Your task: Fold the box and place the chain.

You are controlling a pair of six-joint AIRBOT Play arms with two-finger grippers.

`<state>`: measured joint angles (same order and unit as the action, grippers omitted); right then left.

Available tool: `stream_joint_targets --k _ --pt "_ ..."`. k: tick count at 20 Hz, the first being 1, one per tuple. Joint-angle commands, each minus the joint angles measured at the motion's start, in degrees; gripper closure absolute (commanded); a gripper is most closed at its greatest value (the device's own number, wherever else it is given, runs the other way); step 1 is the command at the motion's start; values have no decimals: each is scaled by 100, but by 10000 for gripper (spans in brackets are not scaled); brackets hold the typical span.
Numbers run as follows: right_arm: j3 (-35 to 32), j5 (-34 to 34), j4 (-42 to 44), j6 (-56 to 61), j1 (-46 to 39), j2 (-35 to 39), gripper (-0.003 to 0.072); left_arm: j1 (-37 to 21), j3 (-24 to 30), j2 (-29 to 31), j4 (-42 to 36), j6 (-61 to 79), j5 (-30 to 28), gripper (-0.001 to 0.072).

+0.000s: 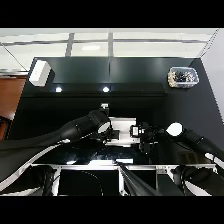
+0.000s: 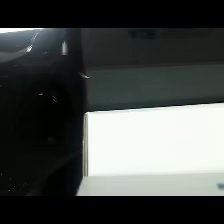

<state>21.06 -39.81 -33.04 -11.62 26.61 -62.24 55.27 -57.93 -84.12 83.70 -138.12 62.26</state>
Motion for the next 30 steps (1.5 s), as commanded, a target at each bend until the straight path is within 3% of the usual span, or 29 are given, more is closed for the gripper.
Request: stream_joint_targets --k 1,9,11,14,17,19,20,24,26,30 --pt "7 0 2 2 4 4 262 4 -48 -15 -22 4 -24 641" --pt "4 0 2 2 7 4 262 2 -160 -17 -83 -4 -20 664" --pt "7 0 2 2 7 4 262 2 -162 -17 -90 -7 -11 412" --pt "4 0 2 2 7 4 262 0 -162 -17 -59 -7 -4 403" --pt "4 0 2 2 7 4 262 -2 -162 -17 2 -11 -4 438" --pt "7 0 2 2 4 4 262 0 -162 -17 -4 -11 -17 625" --pt "7 0 2 2 7 4 262 0 -162 -17 -37 -11 -24 673" --pt "7 4 2 4 4 4 252 0 -162 -17 -17 -2 -22 681" --pt "11 0 -7 76 4 35 80 -15 -162 -15 11 15 -15 680" --pt "144 -321 -385 675 -11 334 80 -63 -162 -4 107 13 -4 681"
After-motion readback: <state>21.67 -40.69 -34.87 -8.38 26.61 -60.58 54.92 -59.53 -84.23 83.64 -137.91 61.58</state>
